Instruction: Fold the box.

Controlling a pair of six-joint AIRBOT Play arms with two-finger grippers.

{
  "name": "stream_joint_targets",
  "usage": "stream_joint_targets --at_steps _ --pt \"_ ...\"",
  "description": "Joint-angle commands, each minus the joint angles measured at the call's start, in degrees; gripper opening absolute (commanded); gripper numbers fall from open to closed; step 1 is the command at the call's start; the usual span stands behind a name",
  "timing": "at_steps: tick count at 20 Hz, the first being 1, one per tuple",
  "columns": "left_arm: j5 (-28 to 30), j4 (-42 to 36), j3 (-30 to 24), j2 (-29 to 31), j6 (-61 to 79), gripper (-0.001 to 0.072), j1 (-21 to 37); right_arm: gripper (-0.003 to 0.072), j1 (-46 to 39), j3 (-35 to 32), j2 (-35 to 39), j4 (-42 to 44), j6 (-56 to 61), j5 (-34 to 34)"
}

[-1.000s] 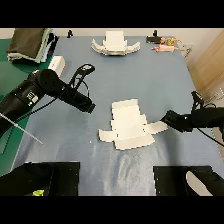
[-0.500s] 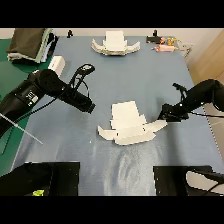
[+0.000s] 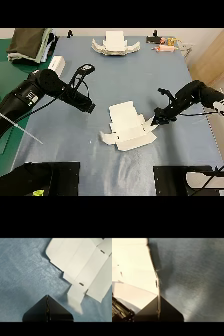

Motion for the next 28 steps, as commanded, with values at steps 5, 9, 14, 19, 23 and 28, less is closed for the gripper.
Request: stream_joint_targets --at_steps 5,9,14,19,23,28 --pt "2.12 0.00 -0.02 0.04 0.00 0.0012 -0.02 0.0001 3.76 -12.33 10.01 7.52 -0.35 13.33" --pt "5.22 -1.03 -0.02 0.02 -2.84 0.0012 0.50 0.0001 9.38 -24.52 21.46 8.09 3.45 23.78" --pt "-2.21 -6.27 -0.02 -2.78 1.40 0.0012 11.26 0.0001 13.90 -30.67 33.44 7.67 6.60 29.00" --pt "-14.58 -29.03 -0.02 -11.02 21.42 0.0012 21.64 0.0001 14.80 -31.98 38.71 6.14 6.64 28.72" --pt "-6.43 -29.27 -0.02 -15.52 22.12 0.0012 22.60 0.0001 14.80 -32.04 38.95 6.14 6.69 28.06" --pt "-1.90 -29.53 -0.02 -16.50 22.03 0.0012 22.51 0.0001 14.80 -32.04 38.95 6.16 7.06 28.09"
